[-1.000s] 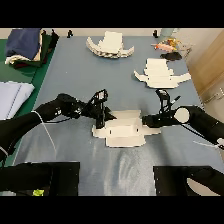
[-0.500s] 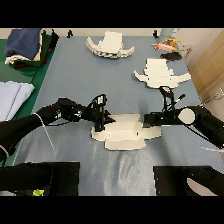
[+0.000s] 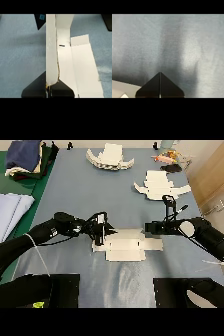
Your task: Fold the box.
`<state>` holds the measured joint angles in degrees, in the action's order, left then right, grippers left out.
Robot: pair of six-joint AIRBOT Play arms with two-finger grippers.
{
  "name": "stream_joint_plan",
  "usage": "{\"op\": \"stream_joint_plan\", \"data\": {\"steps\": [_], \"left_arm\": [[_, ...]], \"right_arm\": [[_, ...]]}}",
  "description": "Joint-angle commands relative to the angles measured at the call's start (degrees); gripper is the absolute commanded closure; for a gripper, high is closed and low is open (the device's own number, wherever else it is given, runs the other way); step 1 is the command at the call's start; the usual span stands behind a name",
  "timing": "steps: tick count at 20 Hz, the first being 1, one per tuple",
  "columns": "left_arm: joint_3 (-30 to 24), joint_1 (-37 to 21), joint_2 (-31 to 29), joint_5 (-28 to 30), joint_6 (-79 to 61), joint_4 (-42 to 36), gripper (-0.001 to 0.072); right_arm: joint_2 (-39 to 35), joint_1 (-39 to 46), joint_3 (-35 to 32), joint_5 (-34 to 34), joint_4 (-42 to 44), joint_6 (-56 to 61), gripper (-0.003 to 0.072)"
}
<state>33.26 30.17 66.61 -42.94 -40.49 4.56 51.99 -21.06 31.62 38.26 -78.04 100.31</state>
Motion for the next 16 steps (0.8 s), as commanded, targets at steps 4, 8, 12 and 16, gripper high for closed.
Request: {"op": "stream_joint_plan", "data": {"steps": [4, 8, 12, 16], "left_arm": [[-5.68, 2.47, -1.33, 7.02, -10.12, -8.92, 0.0701], [-6.84, 3.39, -1.25, 7.45, -10.08, -8.87, 0.0699], [-7.08, 5.46, -1.25, 7.74, -9.66, -8.39, 0.0696], [-7.74, 5.92, -1.25, 7.91, -5.4, -7.91, 0.0695]], "right_arm": [[-0.04, -0.04, -0.02, -4.26, -1.22, 1.27, 0.0685], [-0.04, -0.07, -0.02, -5.01, -1.27, 1.25, 0.0684], [-0.04, -0.07, -0.02, -5.81, -1.27, 1.25, 0.0684], [-0.04, -0.07, -0.02, -5.84, -1.27, 1.22, 0.0685]]}}
